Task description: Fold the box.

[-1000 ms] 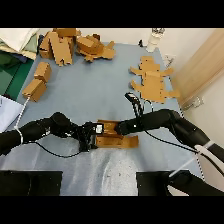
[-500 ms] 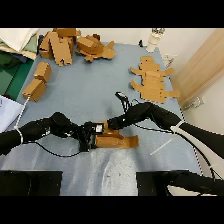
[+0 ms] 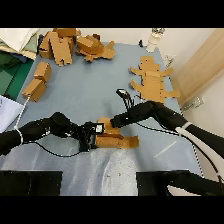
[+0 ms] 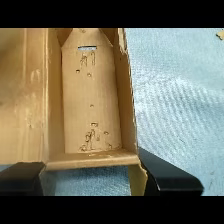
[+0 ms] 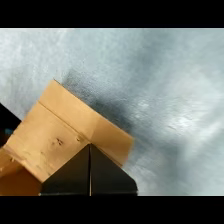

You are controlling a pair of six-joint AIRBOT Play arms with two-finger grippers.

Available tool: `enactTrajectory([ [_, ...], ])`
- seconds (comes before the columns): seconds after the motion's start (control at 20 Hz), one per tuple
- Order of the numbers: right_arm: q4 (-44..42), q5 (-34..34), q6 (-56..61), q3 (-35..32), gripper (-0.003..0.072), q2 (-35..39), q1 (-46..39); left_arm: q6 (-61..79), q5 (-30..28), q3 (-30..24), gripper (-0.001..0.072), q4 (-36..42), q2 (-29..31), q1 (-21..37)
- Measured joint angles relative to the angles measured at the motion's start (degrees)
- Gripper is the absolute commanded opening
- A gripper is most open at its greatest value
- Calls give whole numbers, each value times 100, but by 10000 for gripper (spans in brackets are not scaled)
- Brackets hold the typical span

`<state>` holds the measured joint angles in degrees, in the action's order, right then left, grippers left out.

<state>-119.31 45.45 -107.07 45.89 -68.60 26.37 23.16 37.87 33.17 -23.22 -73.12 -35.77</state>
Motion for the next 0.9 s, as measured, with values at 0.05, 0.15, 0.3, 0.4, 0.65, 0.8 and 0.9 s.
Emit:
enactTrajectory([
  [0.05,254,103,57,0,2,234,4,-2,0,0,322,-2,0,0],
  [0.15,785,466,109,-20,3,789,0,-2,0,0,322,-2,0,0],
  [0.3,1257,1241,-188,-201,288,1569,4,-4,4,0,322,-2,0,0],
  [0.4,1429,1786,-409,-476,473,1950,4,-4,7,0,322,0,0,-2],
  [0.65,1316,2184,-970,-1139,563,2144,227,-7,9,0,322,0,0,0],
  [0.8,1287,1805,-1241,-1281,563,1945,407,-9,9,0,322,2,0,0],
  [0.9,1270,1523,-1340,-1322,563,1766,474,-9,9,0,322,2,0,0],
])
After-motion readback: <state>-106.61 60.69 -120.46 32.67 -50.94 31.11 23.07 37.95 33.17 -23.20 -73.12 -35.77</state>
